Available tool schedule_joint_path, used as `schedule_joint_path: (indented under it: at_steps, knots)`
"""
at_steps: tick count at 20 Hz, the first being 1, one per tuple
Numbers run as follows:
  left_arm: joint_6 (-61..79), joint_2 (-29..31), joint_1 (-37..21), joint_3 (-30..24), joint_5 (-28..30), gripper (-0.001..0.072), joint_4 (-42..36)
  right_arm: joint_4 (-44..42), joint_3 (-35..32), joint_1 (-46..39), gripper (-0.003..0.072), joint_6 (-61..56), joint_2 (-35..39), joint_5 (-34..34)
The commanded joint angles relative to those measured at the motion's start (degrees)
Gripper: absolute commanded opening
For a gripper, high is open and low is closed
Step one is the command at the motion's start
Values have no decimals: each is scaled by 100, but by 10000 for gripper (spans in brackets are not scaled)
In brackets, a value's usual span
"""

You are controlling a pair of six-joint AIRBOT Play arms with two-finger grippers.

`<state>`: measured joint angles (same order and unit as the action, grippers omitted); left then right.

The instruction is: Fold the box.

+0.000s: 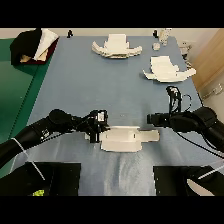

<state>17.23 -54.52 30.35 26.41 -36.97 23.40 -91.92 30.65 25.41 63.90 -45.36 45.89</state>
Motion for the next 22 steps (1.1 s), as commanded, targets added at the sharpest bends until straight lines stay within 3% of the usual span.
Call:
schedule_joint_path:
  at_steps: [1,14,22]
  knots:
    - [-168,7,2,44,-7,14,26,0,2,7,3,2,2,0]
    - [-275,-7,2,122,-280,14,328,0,2,7,3,2,2,0]
    - [-273,-227,2,118,-741,13,428,-4,2,7,3,2,2,4]
